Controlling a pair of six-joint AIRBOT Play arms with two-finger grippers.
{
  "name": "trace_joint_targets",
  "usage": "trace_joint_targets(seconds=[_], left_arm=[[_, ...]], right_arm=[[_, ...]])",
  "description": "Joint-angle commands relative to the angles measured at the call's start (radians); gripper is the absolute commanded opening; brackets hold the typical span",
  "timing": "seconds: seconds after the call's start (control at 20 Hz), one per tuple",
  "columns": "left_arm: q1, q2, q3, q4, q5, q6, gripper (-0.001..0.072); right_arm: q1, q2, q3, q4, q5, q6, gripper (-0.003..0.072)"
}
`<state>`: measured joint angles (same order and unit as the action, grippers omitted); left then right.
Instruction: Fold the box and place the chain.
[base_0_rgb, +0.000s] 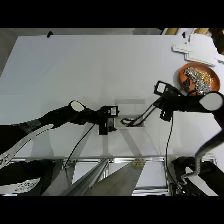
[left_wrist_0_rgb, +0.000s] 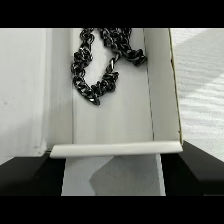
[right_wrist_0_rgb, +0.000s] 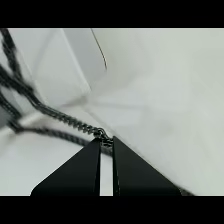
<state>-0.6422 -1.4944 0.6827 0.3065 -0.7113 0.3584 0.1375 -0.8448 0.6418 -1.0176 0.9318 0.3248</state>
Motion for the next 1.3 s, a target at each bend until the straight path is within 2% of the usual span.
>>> trace_joint_targets(seconds=[0.0,0.2,0.4,0.55,0.7,0.9,1.05,1.25], left_arm=[[0.000,0.000,0.001,0.000,0.000,0.000,0.0141],[0.000,0.000,0.001,0.000,0.000,0.000,0.0141],[0.000,0.000,0.001,0.000,0.000,0.000,0.0141],[0.000,0.000,0.001,0.000,0.000,0.000,0.0141],[0.000,0.000,0.001,0.000,0.000,0.000,0.0141],[0.000,0.000,0.001,0.000,0.000,0.000,0.0141],[0.000,0.000,0.001,0.000,0.000,0.000,0.0141],[0.000,0.000,0.001,0.000,0.000,0.000,0.0141]], right_arm=[[0.064,0.115,0.000,0.184,0.063,0.116,0.0022],[0.223,0.123,0.000,0.339,-0.016,0.117,0.0022],[0.389,0.115,0.000,0.367,-0.138,0.139,0.0022],[0.463,0.063,0.000,0.366,-0.195,0.176,0.0022],[0.473,-0.019,0.000,0.359,-0.196,0.185,0.0022],[0.473,-0.103,-0.001,0.276,-0.211,0.307,0.0022],[0.473,-0.102,0.000,0.172,-0.207,0.386,0.0021],[0.473,-0.079,0.000,0.122,-0.209,0.406,0.0021]])
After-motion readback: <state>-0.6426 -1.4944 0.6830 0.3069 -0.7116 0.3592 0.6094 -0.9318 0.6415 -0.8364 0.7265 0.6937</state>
